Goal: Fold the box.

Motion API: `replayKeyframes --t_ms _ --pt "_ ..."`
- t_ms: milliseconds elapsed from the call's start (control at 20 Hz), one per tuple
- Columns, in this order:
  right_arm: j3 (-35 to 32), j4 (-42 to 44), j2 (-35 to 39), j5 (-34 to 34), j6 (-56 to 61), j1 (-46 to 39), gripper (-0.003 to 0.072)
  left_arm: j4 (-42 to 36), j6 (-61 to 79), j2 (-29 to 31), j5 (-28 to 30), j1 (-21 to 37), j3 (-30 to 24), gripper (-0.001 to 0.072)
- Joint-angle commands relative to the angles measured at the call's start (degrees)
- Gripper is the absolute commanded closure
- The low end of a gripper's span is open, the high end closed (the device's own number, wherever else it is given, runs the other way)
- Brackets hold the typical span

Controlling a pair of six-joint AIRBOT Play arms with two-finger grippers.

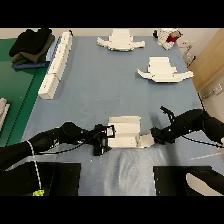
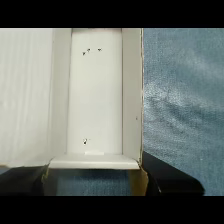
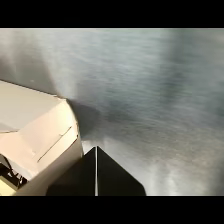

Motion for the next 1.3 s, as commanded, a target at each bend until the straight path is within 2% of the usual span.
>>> replayKeyframes --t_ms 0,100,150,200,250,500,600,700,850,1050,1250 --pt "0.87 1.01 3.45 -0.85 1.46 0.83 0.0683 0.02 0.02 0.0 0.0 0.0 -0.04 0.0264" --pt "1.01 1.46 4.63 -1.55 1.79 0.85 0.068 0.02 0.02 0.0 0.0 -0.02 -0.04 0.0263" --pt "1.01 2.05 4.74 -1.84 1.79 0.85 0.064 0.02 0.02 0.0 0.0 0.0 -0.04 0.0264" --pt "1.01 2.73 4.74 -1.81 1.79 0.85 0.0483 0.02 0.02 0.0 0.0 0.0 -0.04 0.0264" --pt "1.03 3.89 4.74 -1.68 1.73 0.85 0.0372 0.02 0.02 0.0 0.0 0.0 -0.04 0.0264" --pt "2.45 8.24 4.76 -1.57 -0.83 0.85 0.037 0.02 0.02 0.0 0.0 -0.02 -0.04 0.0264" --pt "2.47 8.2 4.72 -1.29 -0.83 1.4 0.0294 0.02 0.0 0.0 0.0 0.0 -0.04 0.0264" --pt "2.43 8.17 4.7 0.17 -0.81 4.63 0.0293 0.02 0.02 0.0 0.0 0.0 -0.04 0.0263" --pt "2.51 6.32 4.26 5.99 2.27 11.47 0.0294 0.02 0.0 0.0 0.0 0.0 -0.04 0.0263" --pt "5.4 -5.31 3.48 10.14 15.67 19.87 0.0298 0.02 0.02 0.0 0.0 -0.02 -0.04 0.0264" --pt "10.82 -21.29 2.47 10.21 35.21 30.29 0.03 0.02 0.02 0.0 0.02 0.0 -0.04 0.0264"
